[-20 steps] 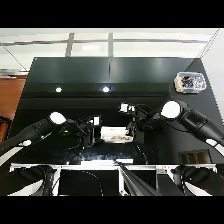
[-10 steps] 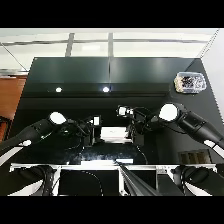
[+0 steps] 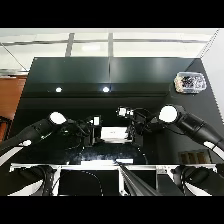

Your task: Fold the box and place the chain.

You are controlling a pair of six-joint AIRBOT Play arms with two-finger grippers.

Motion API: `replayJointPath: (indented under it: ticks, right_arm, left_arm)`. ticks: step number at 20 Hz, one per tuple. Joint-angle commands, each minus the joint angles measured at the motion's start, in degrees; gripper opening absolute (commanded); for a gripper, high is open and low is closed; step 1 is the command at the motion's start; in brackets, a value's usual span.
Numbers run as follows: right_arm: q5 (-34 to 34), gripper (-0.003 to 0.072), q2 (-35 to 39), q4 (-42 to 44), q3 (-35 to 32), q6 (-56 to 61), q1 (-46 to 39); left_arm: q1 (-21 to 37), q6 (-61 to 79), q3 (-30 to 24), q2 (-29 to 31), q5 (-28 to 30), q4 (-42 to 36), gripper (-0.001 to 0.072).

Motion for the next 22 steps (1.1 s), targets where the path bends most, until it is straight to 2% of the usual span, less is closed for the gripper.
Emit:
replayJointPath:
  ticks: [1, 3, 4, 5, 6, 7, 10, 11, 15, 22]
  right_arm:
    - [4.0, 0.0276, 1.8, 0.0, 1.2, 6.2, -2.1]
    - [8.0, 0.0275, 4.1, 0.0, 2.4, 14.9, -5.1]
    - [9.6, 0.0236, 5.2, -0.1, 2.2, 22.6, -7.2]
    - [11.5, 0.0086, 5.5, 0.7, 1.3, 29.0, -9.6]
    - [12.7, 0.0003, 5.5, 3.3, -0.6, 32.4, -11.3]
    - [12.1, 0.0001, 5.5, 8.3, -3.3, 32.8, -12.3]
    - [4.5, 0.0003, 4.9, 28.7, -10.9, 32.6, -11.0]
    - [2.0, 0.0003, 4.3, 32.0, -11.5, 32.6, -9.6]
    - [-6.4, 0.0003, 1.6, 34.0, -11.5, 32.6, -4.3]
    - [-9.6, 0.0004, -2.2, 33.6, -11.5, 32.9, -3.0]
  left_arm:
    - [0.0, 0.0, 0.1, 0.0, 0.1, 0.1, 0.0457]
    - [0.0, 0.0, 0.1, 0.0, 0.1, 0.1, 0.0457]
    - [0.0, 0.0, 0.1, 0.0, 0.1, 0.1, 0.0457]
    - [0.0, 0.0, 0.1, 0.0, 0.1, 0.1, 0.0457]
    - [0.0, 0.0, 0.1, 0.0, 0.1, 0.1, 0.0457]
    - [0.0, 0.0, 0.1, 0.0, 0.1, 0.0, 0.0457]
    - [0.0, 0.0, 0.1, 0.0, 0.1, 0.1, 0.0457]
    - [0.0, 0.0, 0.1, 0.0, 0.1, 0.0, 0.0457]
    - [0.0, 0.0, 0.1, 0.0, 0.1, 0.1, 0.0457]
    - [0.0, 0.0, 0.1, 0.0, 0.1, 0.1, 0.0457]
